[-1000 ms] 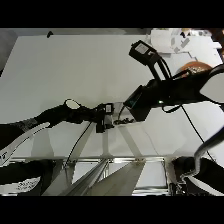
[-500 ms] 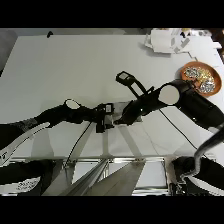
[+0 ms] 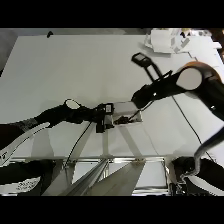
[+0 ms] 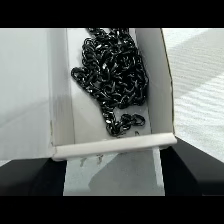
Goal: Fold the box and place the chain.
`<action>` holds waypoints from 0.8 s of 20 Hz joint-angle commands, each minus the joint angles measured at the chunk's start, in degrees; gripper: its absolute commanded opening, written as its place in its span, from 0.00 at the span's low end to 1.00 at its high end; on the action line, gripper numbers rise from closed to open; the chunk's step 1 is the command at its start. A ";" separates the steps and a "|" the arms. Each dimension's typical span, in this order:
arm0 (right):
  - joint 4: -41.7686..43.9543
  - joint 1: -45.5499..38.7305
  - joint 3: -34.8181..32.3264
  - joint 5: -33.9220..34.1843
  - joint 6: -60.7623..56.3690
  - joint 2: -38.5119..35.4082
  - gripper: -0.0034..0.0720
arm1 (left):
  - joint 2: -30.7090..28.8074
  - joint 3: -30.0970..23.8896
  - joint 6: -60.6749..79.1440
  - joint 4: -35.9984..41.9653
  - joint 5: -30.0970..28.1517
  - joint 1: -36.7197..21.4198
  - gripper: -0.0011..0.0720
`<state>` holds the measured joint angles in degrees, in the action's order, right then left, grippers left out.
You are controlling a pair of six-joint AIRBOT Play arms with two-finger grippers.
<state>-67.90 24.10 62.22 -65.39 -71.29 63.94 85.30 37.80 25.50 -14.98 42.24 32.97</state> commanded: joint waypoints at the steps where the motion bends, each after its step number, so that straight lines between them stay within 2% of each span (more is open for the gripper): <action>1: -6.84 -9.77 2.38 -2.64 -2.95 0.31 0.35 | -0.02 0.00 0.00 0.00 0.00 -0.02 0.20; 3: -10.71 -14.97 2.25 -2.25 -4.44 2.36 0.50 | -0.02 0.00 0.02 0.00 -0.02 -0.02 0.20; 6: -11.34 -20.59 1.92 -1.11 -5.25 9.11 0.67 | -0.02 0.00 0.02 0.00 -0.02 -0.02 0.20; 12: -12.35 -21.35 1.86 1.44 -7.04 24.17 0.66 | -0.02 0.00 0.00 0.00 -0.02 -0.02 0.20; 16: -13.29 -21.35 1.75 3.02 -8.41 28.46 0.65 | -0.02 0.00 0.00 0.00 -0.02 -0.02 0.20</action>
